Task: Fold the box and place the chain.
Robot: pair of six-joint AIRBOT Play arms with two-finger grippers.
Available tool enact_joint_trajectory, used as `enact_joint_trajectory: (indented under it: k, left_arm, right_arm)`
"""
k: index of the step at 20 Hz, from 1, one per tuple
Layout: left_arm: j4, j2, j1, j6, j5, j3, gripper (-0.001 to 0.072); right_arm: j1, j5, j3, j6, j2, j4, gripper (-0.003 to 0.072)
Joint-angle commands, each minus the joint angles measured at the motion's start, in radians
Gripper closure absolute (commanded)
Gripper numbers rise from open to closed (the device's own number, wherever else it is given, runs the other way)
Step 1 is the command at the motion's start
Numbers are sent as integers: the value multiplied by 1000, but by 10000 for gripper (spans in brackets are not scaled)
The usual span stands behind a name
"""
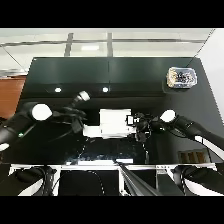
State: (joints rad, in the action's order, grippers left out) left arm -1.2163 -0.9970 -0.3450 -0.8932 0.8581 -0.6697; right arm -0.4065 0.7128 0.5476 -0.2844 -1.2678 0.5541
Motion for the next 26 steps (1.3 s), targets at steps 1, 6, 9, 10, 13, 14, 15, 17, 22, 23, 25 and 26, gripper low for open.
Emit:
enact_joint_trajectory:
  k: [1,6,9,10,13,14,15,17,22,23,25,26]
  left_arm:
    - [-106,23,209,-653,127,19,685]
    - [478,-83,383,-417,229,188,687]
    - [480,-183,352,-339,263,226,688]
    - [510,-201,329,-327,254,233,687]
    - [647,-246,250,-218,207,235,687]
    - [663,-261,222,-208,180,235,687]
    - [679,-274,195,-208,146,234,687]
    - [685,-281,168,-198,133,217,687]
    - [663,-281,167,-181,163,160,685]
    - [663,-281,167,-171,174,146,679]
    - [665,-281,167,-169,179,118,460]
    - [674,-281,167,-170,181,106,333]
  right_arm:
    - [-1,0,1,0,0,0,552]
    - [-1,0,1,0,0,0,552]
    - [-1,0,1,0,0,0,552]
    - [-1,0,1,0,0,0,552]
    - [-1,0,1,0,0,0,552]
    - [-1,0,1,0,0,0,552]
    - [-1,0,1,0,0,0,552]
    - [-1,0,1,0,0,0,552]
    - [-1,0,1,0,0,0,552]
    - [-1,0,1,0,0,0,552]
    - [-1,0,1,0,0,0,552]
    - [-1,0,1,0,0,0,552]
